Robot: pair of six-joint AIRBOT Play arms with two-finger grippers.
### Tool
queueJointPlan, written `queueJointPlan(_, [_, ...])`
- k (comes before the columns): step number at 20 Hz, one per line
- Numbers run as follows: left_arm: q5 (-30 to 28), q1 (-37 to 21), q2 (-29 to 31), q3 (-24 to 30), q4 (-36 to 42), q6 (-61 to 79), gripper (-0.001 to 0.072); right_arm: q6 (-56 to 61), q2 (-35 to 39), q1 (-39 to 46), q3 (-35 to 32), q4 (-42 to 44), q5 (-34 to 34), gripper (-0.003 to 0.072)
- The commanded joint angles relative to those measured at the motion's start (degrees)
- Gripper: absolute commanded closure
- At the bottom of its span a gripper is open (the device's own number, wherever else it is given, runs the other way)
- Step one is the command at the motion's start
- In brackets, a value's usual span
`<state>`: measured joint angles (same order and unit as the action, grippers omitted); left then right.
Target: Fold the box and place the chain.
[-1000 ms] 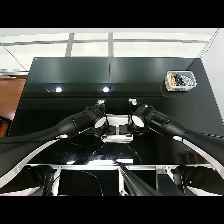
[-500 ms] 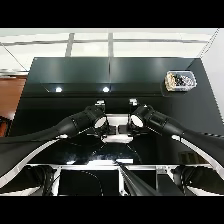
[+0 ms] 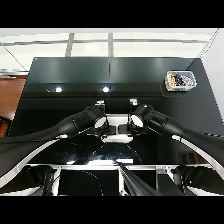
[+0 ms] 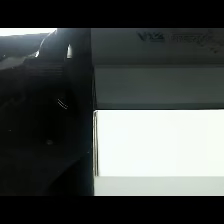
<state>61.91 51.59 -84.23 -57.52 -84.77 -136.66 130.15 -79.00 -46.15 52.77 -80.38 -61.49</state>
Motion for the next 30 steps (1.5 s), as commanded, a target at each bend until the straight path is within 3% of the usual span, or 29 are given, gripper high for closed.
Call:
queueJointPlan(1, [-0.11,-0.02,0.0,-0.02,0.02,0.13,0.0678,-0.26,0.04,-0.04,0.07,0.17,0.79,0.0672])
queueJointPlan(2, [-0.09,-0.02,0.0,-0.02,0.02,0.13,0.0679,-0.24,0.07,-0.04,0.07,0.2,0.96,0.0664])
queueJointPlan(4, [-0.09,-0.02,0.0,-0.02,0.0,0.13,0.0678,-0.2,0.83,0.09,0.07,0.15,1.05,0.0345])
queueJointPlan(7, [-0.09,-0.02,0.0,-0.02,0.0,0.13,0.0678,-3.74,5.68,0.09,0.07,-0.46,0.63,0.0346])
queueJointPlan(10, [-0.07,-0.02,0.0,-0.02,0.0,0.13,0.0678,-8.11,15.04,0.09,0.07,-2.54,-1.57,0.0346])
queueJointPlan(13, [-0.15,-0.02,0.0,-0.02,0.0,0.13,0.0678,-7.5,25.49,1.84,0.04,-13.66,-7.28,0.0346])
queueJointPlan(17, [-0.15,-0.02,0.0,-0.02,0.0,0.11,0.0679,-9.68,30.67,17.57,-0.13,-28.76,-6.67,0.0346])
queueJointPlan(19, [-0.13,-0.02,0.0,-0.02,-0.02,0.13,0.0679,-10.64,30.03,27.36,-2.32,-34.45,3.34,0.0347])
queueJointPlan(20, [-0.15,-0.04,-0.02,-0.02,-0.02,0.13,0.0679,-10.62,29.31,32.7,-4.2,-35.78,12.52,0.0348])
queueJointPlan(22, [-0.22,-0.04,-0.02,-0.02,-0.02,0.11,0.0679,-5.14,25.66,43.1,-6.32,-32.26,28.92,0.0348])
queueJointPlan(23, [-0.17,-0.04,0.0,-0.02,0.0,0.13,0.0679,-1.66,22.73,46.97,-5.44,-27.56,32.41,0.0348])
queueJointPlan(25, [-0.17,-0.04,-0.02,-0.02,-0.02,0.13,0.0679,-3.5,14.97,51.23,-0.9,-16.48,32.96,0.0348])
queueJointPlan(28, [-0.33,-0.04,-0.02,-0.02,-0.09,0.13,0.0678,-12.57,2.32,51.74,11.17,-8.98,26.75,0.0347])
queueJointPlan(29, [-0.24,-0.02,0.0,-0.02,-0.02,0.13,0.0679,-13.14,-1.79,51.76,16.17,-6.91,22.73,0.0285])
queueJointPlan(30, [-0.11,-0.02,-0.02,-0.02,0.0,0.13,0.0678,-14.62,-6.47,52.0,22.23,-4.68,16.59,0.0011])
